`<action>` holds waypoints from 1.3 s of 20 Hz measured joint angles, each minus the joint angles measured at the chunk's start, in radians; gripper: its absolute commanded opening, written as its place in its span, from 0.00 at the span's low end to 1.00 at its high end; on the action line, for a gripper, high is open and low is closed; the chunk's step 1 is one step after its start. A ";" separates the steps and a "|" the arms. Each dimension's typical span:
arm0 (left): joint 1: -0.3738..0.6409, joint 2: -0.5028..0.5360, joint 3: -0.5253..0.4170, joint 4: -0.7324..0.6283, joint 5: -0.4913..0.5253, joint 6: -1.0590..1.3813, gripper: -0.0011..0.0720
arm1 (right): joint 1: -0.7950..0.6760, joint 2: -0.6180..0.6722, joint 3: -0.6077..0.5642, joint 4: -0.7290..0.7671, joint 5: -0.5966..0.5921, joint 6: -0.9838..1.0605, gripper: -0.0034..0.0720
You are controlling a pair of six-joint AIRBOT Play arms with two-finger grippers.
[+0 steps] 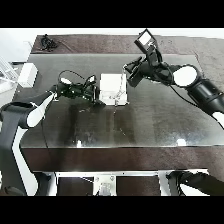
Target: Fold the box and place the chain.
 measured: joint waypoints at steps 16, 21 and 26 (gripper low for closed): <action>0.000 0.000 0.000 0.000 0.000 0.000 0.67 | -0.140 -0.246 0.000 -0.034 0.161 0.085 0.61; 0.000 0.000 0.000 0.000 0.000 0.000 0.67 | -0.269 -0.261 -0.027 -0.003 0.304 -0.070 0.58; 0.000 0.000 0.000 0.000 0.000 0.000 0.67 | -0.300 -0.342 -0.037 0.121 0.388 -0.322 0.55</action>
